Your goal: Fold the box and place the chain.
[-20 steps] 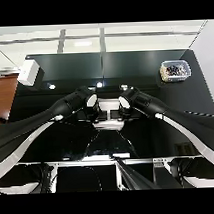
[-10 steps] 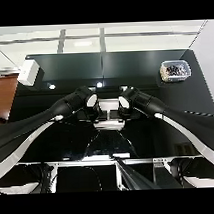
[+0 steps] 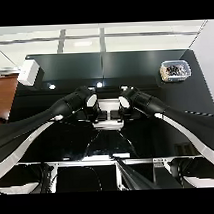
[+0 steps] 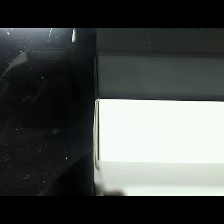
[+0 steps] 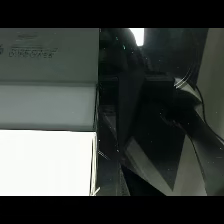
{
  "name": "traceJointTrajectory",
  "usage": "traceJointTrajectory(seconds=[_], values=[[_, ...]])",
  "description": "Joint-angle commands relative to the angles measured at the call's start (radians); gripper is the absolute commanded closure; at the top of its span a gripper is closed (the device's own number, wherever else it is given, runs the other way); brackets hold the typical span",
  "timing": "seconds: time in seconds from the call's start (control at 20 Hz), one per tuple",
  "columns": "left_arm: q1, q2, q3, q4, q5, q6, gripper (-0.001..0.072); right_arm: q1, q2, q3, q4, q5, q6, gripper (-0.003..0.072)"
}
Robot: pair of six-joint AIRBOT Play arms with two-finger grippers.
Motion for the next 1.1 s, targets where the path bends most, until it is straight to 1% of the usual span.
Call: traceJointTrajectory(seconds=[0.0,0.05,0.1,0.15,0.2,0.35,0.5,0.6,0.7,0.8,0.9,0.95,1.05], values=[[0.0,0.0,0.0,-0.004,0.005,0.0,0.0682,0.0,0.0,0.001,0.0,-0.003,-0.008,0.0433],[0.0,0.0,0.0,-0.005,0.005,0.0,0.0682,0.0,0.0,0.001,0.0,-0.003,-0.013,0.0432],[0.0,0.0,0.0,-0.005,0.005,0.0,0.0682,0.0,0.002,0.001,-0.001,-0.003,-0.016,0.0408],[0.0,0.0,0.0,-0.005,0.005,0.0,0.0682,0.0,0.004,0.001,-0.005,-0.003,-0.017,0.0209],[0.0,0.0,0.0,-0.004,0.006,0.0,0.0682,0.0,0.006,0.001,-0.008,-0.003,-0.026,0.0088],[0.0,0.0,0.0,-0.002,0.007,0.0,0.0682,0.0,0.023,0.001,-0.02,0.005,-0.053,0.0088],[0.0,0.0,0.0,-0.001,0.004,0.001,0.0682,-0.001,0.075,0.001,-0.046,0.013,-0.132,0.0089],[0.001,0.0,0.0,-0.001,0.002,0.002,0.0682,-0.005,0.132,0.003,-0.051,0.023,-0.184,0.0089],[0.001,0.0,0.0,-0.002,-0.001,0.003,0.0682,-0.017,0.2,0.023,-0.031,0.064,-0.259,0.0089],[0.001,0.0,0.0,-0.002,0.0,0.002,0.0682,-0.042,0.272,0.058,-0.043,0.109,-0.356,0.0089],[0.001,0.0,0.0,0.0,0.0,0.003,0.0682,-0.09,0.345,0.081,-0.108,0.117,-0.417,0.0089],[0.001,0.0,0.0,0.0,-0.001,0.003,0.0682,-0.123,0.377,0.082,-0.174,0.106,-0.441,0.0089],[0.0,0.0,0.0,0.0,0.0,0.003,0.0682,-0.194,0.399,0.082,-0.375,0.097,-0.453,0.0089]])
